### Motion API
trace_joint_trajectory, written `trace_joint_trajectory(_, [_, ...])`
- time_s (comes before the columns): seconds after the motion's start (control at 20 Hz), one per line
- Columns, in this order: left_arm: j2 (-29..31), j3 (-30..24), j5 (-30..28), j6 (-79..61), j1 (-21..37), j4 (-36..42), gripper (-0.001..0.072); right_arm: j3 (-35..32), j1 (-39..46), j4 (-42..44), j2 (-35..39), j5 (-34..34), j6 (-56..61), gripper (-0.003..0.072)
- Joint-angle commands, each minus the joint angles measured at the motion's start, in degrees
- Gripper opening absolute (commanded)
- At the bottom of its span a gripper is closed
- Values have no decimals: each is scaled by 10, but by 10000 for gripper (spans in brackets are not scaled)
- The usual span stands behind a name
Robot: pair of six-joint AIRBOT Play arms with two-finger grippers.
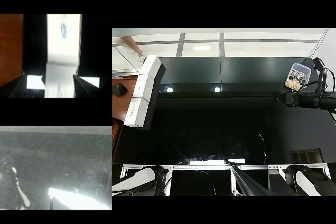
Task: Fold the box and place the chain.
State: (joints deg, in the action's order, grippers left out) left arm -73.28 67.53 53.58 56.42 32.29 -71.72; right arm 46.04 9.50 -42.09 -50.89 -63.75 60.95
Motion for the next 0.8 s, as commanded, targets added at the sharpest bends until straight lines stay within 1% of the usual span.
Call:
trace_joint_trajectory(0.0, [-1, 126, 67, 95, -2, 140, 330, 0, -23, 0, 0, 34, -1, 20])
trace_joint_trajectory(0.05, [0, 147, 113, 96, -3, 208, 34, 0, -41, -1, -1, 56, -4, 20])
trace_joint_trajectory(0.1, [3, 150, 159, 89, -10, 287, 30, -1, -61, -2, -2, 75, -11, 20])
trace_joint_trajectory(0.15, [14, 138, 188, 70, -29, 335, 28, -1, -81, -4, -4, 94, -26, 20])
trace_joint_trajectory(0.2, [39, 109, 189, 65, -61, 341, 28, -2, -103, -22, -7, 116, -38, 20])
trace_joint_trajectory(0.25, [76, 62, 165, 66, -101, 318, 28, -7, -121, -52, -8, 143, -37, 20])
trace_joint_trajectory(0.3, [120, 2, 121, 67, -143, 283, 28, -19, -134, -85, -8, 174, -35, 20])
trace_joint_trajectory(0.4, [218, -155, -26, 92, -235, 180, 28, -63, -137, -143, -8, 253, 22, 20])
trace_joint_trajectory(0.45, [261, -234, -98, 120, -275, 112, 29, -88, -130, -185, -8, 296, 68, 20])
trace_joint_trajectory(0.5, [291, -294, -141, 146, -301, 57, 29, -107, -120, -222, -8, 322, 98, 20])
trace_joint_trajectory(0.55, [316, -337, -157, 169, -315, 12, 29, -115, -107, -247, -8, 325, 106, 20])
trace_joint_trajectory(0.6, [332, -357, -153, 180, -316, -6, 30, -115, -96, -258, -8, 313, 105, 20])
trace_joint_trajectory(0.65, [342, -365, -148, 187, -314, -9, 31, -115, -88, -259, -8, 305, 105, 20])
trace_joint_trajectory(0.75, [351, -363, -142, 187, -310, -9, 32, -115, -83, -259, -8, 294, 105, 20])
